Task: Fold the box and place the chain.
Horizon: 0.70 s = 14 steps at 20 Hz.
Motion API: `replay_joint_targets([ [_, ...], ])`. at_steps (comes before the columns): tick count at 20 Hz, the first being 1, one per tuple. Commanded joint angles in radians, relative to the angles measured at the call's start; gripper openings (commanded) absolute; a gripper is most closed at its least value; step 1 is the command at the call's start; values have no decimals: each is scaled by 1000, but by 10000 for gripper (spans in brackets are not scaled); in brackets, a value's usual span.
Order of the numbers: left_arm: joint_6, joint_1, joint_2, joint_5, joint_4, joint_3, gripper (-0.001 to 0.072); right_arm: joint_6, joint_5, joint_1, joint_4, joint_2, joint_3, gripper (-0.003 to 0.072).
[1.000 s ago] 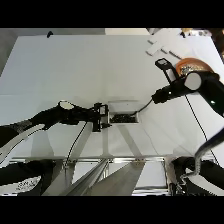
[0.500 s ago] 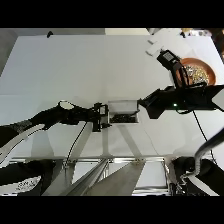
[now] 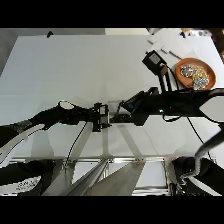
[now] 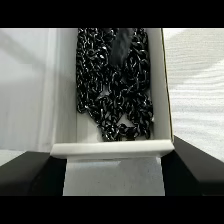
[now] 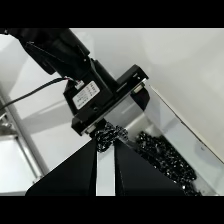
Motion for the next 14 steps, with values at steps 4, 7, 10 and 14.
replay_joint_targets([
  [4, 0, 0, 1, 0, 0, 1, 63, -1, -34, 10, -7, -171, -25, 9],
  [7, 0, 0, 1, 0, 0, 1, 63, -1, -18, 10, 21, -257, -25, 9],
  [10, 0, 0, 1, 0, 0, 1, 63, -2, -18, 10, 31, -291, -24, 42],
  [14, 0, 0, 1, 0, 0, 1, 63, -54, 39, 10, 74, -284, 4, 185],
])
